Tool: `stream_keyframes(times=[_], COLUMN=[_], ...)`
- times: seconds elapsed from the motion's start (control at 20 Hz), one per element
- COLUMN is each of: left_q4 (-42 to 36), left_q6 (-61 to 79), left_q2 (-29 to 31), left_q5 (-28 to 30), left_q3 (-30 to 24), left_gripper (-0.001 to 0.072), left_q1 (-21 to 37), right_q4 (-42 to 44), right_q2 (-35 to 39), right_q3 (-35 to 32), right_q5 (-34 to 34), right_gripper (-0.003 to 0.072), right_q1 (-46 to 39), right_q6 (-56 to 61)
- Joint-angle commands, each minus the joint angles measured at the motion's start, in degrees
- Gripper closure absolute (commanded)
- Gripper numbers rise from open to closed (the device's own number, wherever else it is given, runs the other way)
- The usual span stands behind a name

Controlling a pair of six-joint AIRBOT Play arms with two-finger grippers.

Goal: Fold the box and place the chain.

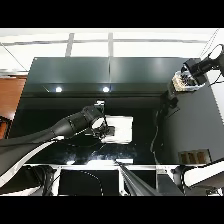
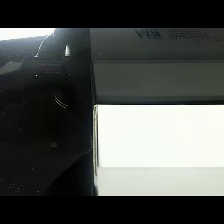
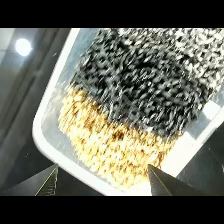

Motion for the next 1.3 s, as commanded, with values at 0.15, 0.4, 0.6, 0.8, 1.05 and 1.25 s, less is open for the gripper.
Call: stream_keyframes(times=[0.15, 0.4, 0.6, 0.8, 1.05, 1.25], left_q4=[0.0, 0.0, 0.0, 0.0, 0.0, 0.0], left_q6=[0.0, 0.0, 0.0, 0.0, 0.0, 0.0], left_q2=[0.0, 0.0, 0.0, 0.0, 0.0, 0.0], left_q5=[0.2, 0.2, 0.2, 0.2, 0.2, 0.2], left_q3=[0.0, 0.0, 0.0, 0.0, 0.0, 0.0], left_gripper=[0.0679, 0.0679, 0.0679, 0.0679, 0.0679, 0.0679], left_q1=[0.0, 0.0, 0.0, 0.0, 0.0, 0.0], right_q4=[3.3, 3.5, 3.3, 3.7, 2.5, 2.7], right_q2=[-3.7, -5.1, -5.6, -6.3, -3.5, 4.7], right_q3=[0.9, 0.9, 0.9, 0.9, 1.0, 1.0], right_q5=[-0.8, -1.6, -1.8, -1.9, -1.1, -0.9], right_gripper=[0.0069, 0.0133, 0.0139, 0.0425, 0.0675, 0.0679], right_q1=[0.1, 0.7, 0.6, 0.8, 0.5, -0.5], right_q6=[1.4, 1.4, 1.2, -0.4, -10.1, -23.8])
